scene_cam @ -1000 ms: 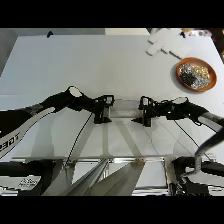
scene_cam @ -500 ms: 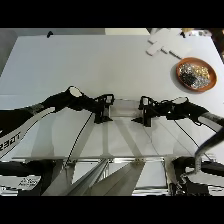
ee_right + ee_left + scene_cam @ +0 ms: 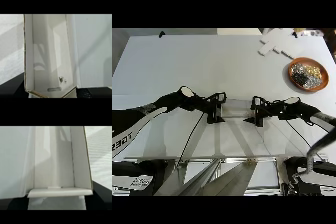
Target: Fold the box and place the chain.
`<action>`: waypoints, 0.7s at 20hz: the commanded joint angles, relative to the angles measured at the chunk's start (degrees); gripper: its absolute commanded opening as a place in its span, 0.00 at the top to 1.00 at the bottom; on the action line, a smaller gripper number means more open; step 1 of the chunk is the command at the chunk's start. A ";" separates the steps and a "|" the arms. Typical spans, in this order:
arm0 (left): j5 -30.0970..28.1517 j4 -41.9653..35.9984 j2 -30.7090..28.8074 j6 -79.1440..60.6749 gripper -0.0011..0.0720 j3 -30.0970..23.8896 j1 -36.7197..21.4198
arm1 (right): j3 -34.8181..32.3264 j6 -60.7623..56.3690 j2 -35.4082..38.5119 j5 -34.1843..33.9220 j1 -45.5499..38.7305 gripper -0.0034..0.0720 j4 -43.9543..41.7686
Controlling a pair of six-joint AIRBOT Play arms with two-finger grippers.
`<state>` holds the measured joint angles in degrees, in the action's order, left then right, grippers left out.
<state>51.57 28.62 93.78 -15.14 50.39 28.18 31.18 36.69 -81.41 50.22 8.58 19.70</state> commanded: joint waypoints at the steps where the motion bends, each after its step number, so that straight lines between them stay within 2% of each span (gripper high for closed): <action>1: -0.35 -0.66 -0.04 0.15 0.03 -0.02 -0.13 | 0.02 -0.04 0.04 0.04 0.02 0.35 -0.02; 11: 1.18 -0.83 -1.22 -0.33 0.02 -2.64 -2.56 | 0.00 -0.02 0.04 0.04 0.04 0.35 -0.02; 14: 0.87 -3.13 -1.25 -3.56 0.02 -2.64 -2.38 | 0.02 -0.04 0.04 0.04 0.04 0.35 -0.02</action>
